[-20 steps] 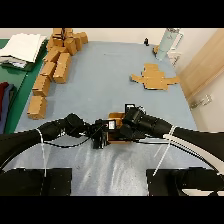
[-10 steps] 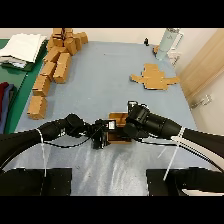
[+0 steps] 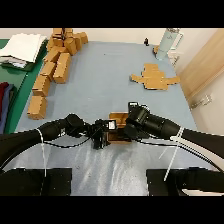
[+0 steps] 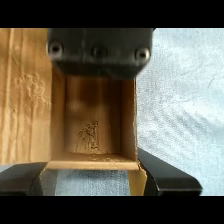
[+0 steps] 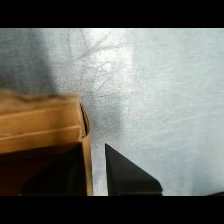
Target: Fold the box.
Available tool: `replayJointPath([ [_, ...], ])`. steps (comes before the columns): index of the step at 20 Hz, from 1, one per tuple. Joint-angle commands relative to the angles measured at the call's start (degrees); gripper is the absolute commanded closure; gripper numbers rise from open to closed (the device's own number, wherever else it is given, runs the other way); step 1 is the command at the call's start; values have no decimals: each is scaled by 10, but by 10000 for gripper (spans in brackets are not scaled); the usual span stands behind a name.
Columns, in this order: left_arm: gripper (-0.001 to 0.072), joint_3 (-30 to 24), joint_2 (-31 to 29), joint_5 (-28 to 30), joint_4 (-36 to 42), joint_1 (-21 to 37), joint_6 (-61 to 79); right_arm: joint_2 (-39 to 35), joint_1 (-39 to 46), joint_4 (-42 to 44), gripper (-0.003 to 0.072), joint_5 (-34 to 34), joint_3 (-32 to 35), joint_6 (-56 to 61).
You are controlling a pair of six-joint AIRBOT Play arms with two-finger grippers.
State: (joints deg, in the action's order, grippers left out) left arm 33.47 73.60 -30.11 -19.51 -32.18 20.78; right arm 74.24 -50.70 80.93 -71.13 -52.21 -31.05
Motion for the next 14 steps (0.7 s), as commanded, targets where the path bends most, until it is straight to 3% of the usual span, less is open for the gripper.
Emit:
replayJointPath([
  [1, 186, 0, 0, 0, 0, 0, 0, 6, 0, 1, 467, 41, 1, -6],
  [4, 186, 0, 0, 0, 0, 0, 0, 17, 4, 24, 467, 45, 1, -25],
  [5, 186, 0, 0, 0, 0, 0, 0, 20, 5, 23, 501, 47, 1, -26],
  [6, 186, 0, 0, 0, 0, 0, 0, 22, 5, 23, 686, 51, 1, -36],
  [9, 186, 0, 0, 0, 0, 0, 0, 22, 5, 24, 682, 59, 1, -50],
  [10, 186, 0, 0, 0, 0, 0, 0, 22, 5, 24, 594, 59, 1, -50],
  [11, 186, 0, 0, 0, 0, 0, 0, 22, 5, 24, 293, 58, 0, -50],
  [12, 186, 0, 0, 0, 0, 0, 0, 22, 5, 24, 198, 58, 0, -50],
  [14, 186, 0, 0, 0, 0, 0, 0, 16, 5, 31, 198, 49, -1, -51],
])
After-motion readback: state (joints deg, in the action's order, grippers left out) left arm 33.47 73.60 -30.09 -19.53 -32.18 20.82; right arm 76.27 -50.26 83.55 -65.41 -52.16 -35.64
